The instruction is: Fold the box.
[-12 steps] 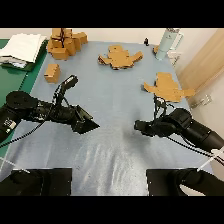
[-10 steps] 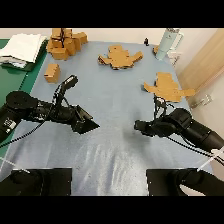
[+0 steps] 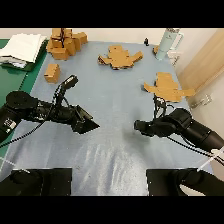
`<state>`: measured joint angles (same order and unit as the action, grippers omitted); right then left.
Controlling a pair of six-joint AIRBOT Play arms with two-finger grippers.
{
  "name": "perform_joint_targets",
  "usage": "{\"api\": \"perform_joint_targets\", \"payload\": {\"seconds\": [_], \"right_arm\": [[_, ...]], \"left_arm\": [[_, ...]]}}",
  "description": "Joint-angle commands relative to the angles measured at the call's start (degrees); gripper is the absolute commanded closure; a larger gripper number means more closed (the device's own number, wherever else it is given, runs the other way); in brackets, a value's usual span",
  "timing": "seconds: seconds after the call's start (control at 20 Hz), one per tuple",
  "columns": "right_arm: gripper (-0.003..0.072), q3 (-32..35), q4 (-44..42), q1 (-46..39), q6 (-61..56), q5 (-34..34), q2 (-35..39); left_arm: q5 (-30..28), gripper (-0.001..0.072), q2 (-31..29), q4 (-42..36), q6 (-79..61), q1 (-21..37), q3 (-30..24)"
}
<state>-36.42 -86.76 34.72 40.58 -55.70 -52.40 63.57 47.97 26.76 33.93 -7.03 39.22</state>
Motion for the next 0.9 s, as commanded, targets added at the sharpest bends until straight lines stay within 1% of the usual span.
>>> {"api": "perform_joint_targets", "payload": {"seconds": [0.0, 0.1, 0.15, 0.2, 0.25, 0.35, 0.4, 0.55, 0.6, 0.65, 0.7, 0.85], "right_arm": [[0.0661, -0.1, -2.1, 0.0, 0.0, 0.3, 0.0], [0.0657, -1.2, -0.4, -1.9, 0.5, 0.3, 0.0], [0.0520, -2.3, -0.5, -4.3, 2.8, 0.0, 0.0], [0.0324, -3.9, -0.5, -8.0, 7.4, -0.1, -0.1], [0.0300, -5.8, -0.5, -12.2, 12.0, -0.4, -0.2], [0.0300, -10.7, -0.7, -23.8, 20.1, -0.9, -1.9], [0.0300, -13.9, -1.6, -30.8, 24.8, -1.3, -4.0], [0.0300, -24.1, -11.4, -50.6, 42.4, -2.1, -14.5], [0.0300, -27.5, -14.8, -55.4, 46.8, -2.0, -18.5], [0.0300, -31.3, -17.5, -59.6, 50.5, -1.8, -22.9], [0.0300, -34.6, -19.1, -62.6, 53.3, -1.5, -26.8], [0.0300, -44.7, -20.2, -69.1, 57.2, -1.3, -37.8]], "left_arm": [[0.0, 0.0013, 0.0, 0.0, 0.0, 0.0, 0.0], [0.0, 0.0013, 0.0, 0.0, 0.0, 0.0, 0.0], [0.0, 0.0013, -0.1, 0.0, 0.0, 0.0, 0.0], [0.0, 0.0013, -0.1, 0.0, 0.0, 0.0, 0.0], [0.0, 0.0013, -0.1, 0.0, 0.0, 0.0, 0.0], [0.0, 0.0013, -0.1, 0.0, 0.0, 0.0, 0.0], [0.0, 0.0013, -0.1, 0.0, 0.0, 0.0, 0.0], [0.0, 0.0013, -0.1, 0.0, 0.0, 0.0, 0.0], [0.0, 0.0013, -0.1, 0.0, 0.0, 0.0, 0.0], [-0.5, 0.0013, -0.1, 0.0, 0.0, 0.0, 0.0], [-2.4, 0.0013, -0.1, -0.3, 0.0, -0.2, 0.0], [-5.1, 0.0013, -0.1, -3.2, 0.0, -0.1, 0.0]]}}
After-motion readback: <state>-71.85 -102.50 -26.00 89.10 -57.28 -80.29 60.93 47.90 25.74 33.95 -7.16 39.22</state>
